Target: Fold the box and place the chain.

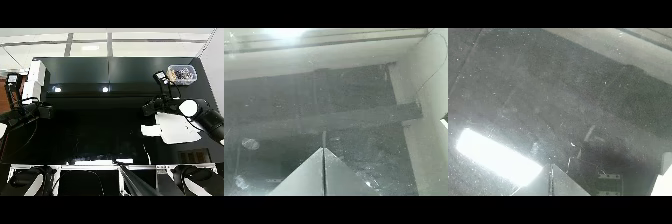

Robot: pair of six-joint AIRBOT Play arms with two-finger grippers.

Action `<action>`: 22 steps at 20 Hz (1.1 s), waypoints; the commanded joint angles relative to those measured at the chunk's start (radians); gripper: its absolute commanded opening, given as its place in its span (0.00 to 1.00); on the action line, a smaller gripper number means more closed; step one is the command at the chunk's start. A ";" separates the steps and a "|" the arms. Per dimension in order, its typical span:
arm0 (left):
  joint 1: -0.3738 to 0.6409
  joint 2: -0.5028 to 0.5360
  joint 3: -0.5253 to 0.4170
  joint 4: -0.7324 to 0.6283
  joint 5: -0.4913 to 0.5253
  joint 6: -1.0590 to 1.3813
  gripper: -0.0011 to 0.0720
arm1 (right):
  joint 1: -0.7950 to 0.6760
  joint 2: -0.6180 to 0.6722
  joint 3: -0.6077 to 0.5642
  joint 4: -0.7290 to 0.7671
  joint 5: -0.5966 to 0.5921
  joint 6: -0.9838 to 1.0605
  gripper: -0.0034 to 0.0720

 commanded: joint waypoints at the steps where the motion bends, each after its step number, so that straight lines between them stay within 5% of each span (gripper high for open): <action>1: 0.000 0.001 0.000 0.000 0.000 0.000 0.06 | 0.001 -0.001 0.000 0.000 0.000 0.000 0.07; 14: 0.000 0.001 0.000 0.000 0.000 0.000 0.06 | 0.001 -0.001 0.000 0.000 0.000 0.000 0.06; 21: 0.000 0.001 0.000 -0.023 0.046 -0.001 0.06 | 0.001 -0.001 0.000 0.146 -0.047 0.000 0.07; 22: 0.000 0.001 0.000 -0.023 0.071 -0.001 0.06 | 0.000 -0.001 0.000 0.142 -0.083 0.001 0.18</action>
